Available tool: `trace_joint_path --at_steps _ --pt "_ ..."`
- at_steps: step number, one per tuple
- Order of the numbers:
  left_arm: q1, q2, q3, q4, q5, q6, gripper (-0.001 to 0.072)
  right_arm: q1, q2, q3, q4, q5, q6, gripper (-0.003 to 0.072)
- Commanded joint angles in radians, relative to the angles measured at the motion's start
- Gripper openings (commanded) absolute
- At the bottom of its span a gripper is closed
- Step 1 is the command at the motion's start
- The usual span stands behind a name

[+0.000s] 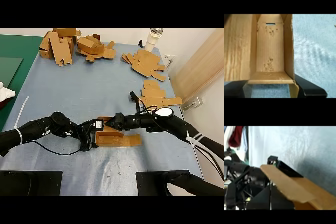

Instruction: Fold the box.

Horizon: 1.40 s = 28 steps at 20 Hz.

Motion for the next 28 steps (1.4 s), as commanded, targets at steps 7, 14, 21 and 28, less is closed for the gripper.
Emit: trace_joint_path --at_steps 7,14,21,28 --pt "0.0 0.0 0.001 0.0 0.0 0.0 0.0597 -0.038 -0.147 0.0 -0.177 -0.064 -0.042 -0.0001" --pt "0.0 0.0 0.001 0.0 0.0 0.0 0.0597 -0.038 -0.175 0.0 -0.212 -0.116 -0.072 -0.0001" --pt "0.0 0.0 0.001 0.0 0.0 0.0 0.0597 -0.063 -0.081 0.0 -0.235 -0.14 -0.105 0.0001" --pt "0.0 0.0 0.001 0.0 0.001 -0.002 0.0597 -0.23 0.246 0.0 -0.776 0.002 0.002 0.0165"
